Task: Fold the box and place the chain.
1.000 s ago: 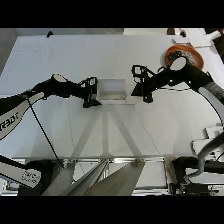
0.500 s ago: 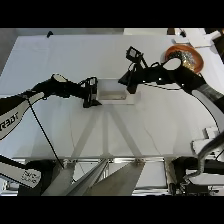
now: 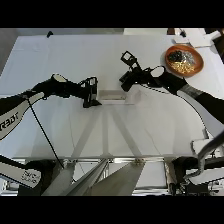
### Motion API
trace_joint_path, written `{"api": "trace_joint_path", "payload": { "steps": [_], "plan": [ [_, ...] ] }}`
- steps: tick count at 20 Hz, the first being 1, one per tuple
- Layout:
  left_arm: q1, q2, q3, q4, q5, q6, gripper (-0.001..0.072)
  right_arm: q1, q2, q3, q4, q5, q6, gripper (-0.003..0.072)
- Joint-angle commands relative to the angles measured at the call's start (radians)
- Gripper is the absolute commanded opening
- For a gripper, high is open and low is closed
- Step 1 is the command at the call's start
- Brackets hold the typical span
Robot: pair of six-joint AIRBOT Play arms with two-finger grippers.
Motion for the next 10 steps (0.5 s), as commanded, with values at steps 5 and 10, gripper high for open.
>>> {"api": "trace_joint_path", "payload": {
  "steps": [5,10],
  "plan": [
    [-0.001,0.000,0.000,0.000,0.000,0.000,0.0396,0.001,0.054,0.003,-0.049,0.095,0.023,0.0006],
    [-0.001,0.000,0.000,0.000,0.000,0.000,0.0396,0.001,0.278,0.008,-0.202,0.206,0.059,0.0006]
  ]
}}
